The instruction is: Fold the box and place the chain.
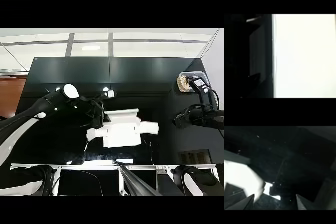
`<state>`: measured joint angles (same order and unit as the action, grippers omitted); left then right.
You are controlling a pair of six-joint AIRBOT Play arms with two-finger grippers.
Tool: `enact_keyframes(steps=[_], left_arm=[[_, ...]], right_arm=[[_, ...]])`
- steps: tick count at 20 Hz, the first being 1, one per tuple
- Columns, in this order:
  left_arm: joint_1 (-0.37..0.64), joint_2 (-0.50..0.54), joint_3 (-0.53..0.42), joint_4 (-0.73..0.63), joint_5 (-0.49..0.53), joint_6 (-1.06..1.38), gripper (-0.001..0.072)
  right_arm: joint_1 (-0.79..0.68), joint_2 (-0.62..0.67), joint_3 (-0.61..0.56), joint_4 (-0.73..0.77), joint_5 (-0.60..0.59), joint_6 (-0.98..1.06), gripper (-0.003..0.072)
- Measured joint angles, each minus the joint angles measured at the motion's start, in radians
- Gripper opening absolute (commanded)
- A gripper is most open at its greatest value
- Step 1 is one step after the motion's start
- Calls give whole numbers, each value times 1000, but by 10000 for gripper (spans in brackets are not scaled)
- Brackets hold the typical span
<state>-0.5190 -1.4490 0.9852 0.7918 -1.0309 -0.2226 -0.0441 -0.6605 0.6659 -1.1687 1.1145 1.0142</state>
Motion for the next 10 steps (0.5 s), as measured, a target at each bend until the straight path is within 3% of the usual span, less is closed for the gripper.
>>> enact_keyframes(steps=[5, 10], left_arm=[[-42, -26, -8, 79, 125, 51, 24], [-51, -47, -9, 77, 158, 59, 25]], right_arm=[[20, 0, -24, 61, -15, -60, 610], [99, -12, -141, 183, -105, -247, 610]])
